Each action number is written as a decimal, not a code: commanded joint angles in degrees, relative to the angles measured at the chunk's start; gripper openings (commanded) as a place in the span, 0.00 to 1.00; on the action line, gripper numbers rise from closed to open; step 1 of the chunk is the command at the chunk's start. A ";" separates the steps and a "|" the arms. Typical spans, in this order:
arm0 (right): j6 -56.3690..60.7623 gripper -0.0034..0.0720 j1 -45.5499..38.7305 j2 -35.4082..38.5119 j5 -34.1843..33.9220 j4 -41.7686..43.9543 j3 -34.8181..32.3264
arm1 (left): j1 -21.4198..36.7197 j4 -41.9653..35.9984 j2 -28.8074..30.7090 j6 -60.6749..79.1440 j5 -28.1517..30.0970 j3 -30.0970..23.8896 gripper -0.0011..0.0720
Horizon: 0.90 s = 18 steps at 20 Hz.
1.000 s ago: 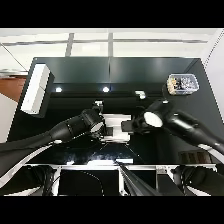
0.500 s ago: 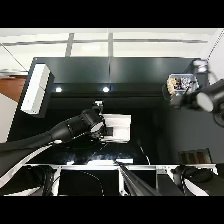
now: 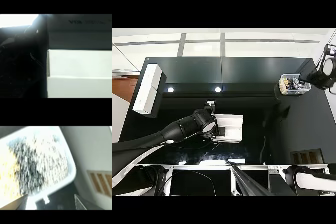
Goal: Fold the box and place the chain.
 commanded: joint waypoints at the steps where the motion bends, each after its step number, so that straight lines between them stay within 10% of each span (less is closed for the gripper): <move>1: -2.49 0.98 -2.54 -13.44 5.29 3.04 12.72 | 0.04 0.02 -0.02 0.00 0.02 0.00 0.06; 9: -2.64 0.76 -4.24 -20.33 6.36 3.34 17.09 | 0.04 0.02 -0.02 0.00 0.02 0.00 0.06; 18: -2.67 0.76 -5.27 -22.23 5.07 6.54 17.09 | 0.04 0.02 -0.02 0.00 0.02 0.00 0.06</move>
